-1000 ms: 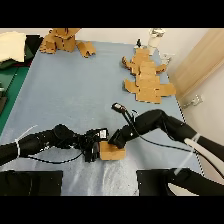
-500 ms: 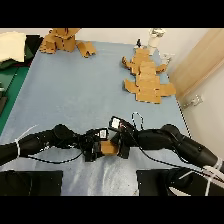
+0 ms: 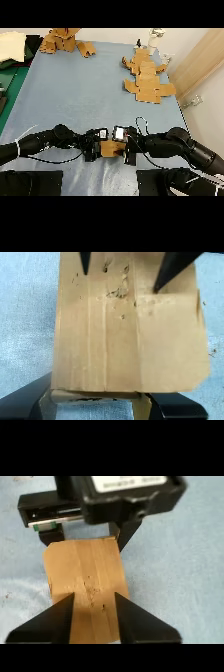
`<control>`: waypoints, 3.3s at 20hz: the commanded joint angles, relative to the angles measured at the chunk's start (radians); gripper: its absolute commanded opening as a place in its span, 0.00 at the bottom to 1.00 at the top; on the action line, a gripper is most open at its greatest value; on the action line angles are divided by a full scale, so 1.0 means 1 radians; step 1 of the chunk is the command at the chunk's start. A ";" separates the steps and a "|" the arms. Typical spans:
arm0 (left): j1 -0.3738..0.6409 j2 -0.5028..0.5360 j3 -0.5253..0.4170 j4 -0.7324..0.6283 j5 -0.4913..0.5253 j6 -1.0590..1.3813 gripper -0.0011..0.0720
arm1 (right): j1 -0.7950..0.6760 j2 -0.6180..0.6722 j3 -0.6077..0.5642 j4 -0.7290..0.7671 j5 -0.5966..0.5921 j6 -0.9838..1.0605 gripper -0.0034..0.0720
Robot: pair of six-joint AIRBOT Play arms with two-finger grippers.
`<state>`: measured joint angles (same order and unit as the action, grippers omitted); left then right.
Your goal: Fold the box.
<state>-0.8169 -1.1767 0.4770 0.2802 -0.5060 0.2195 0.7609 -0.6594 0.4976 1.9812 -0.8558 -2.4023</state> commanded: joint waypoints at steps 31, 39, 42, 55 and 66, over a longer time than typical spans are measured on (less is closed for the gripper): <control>0.001 0.000 0.000 0.000 0.000 0.000 0.84 | 0.287 -0.058 -0.026 -0.422 0.113 0.215 0.51; 0.001 0.000 0.000 0.000 0.000 0.000 0.84 | 0.322 -0.055 -0.025 -0.432 0.099 0.240 0.29; 0.001 0.000 0.000 0.000 0.000 0.000 0.84 | 0.326 -0.035 -0.023 -0.419 0.091 0.241 0.50; 0.001 0.000 0.000 0.000 0.000 0.000 0.84 | 0.326 0.068 -0.148 -0.530 0.213 0.338 0.65; 0.001 0.000 0.000 0.000 0.000 0.000 0.84 | 0.326 0.066 -0.156 -0.550 0.242 0.334 0.63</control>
<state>-0.8169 -1.1767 0.4770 0.2806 -0.5056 0.2195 1.0859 -0.5919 0.3435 1.4387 -0.6186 -2.0689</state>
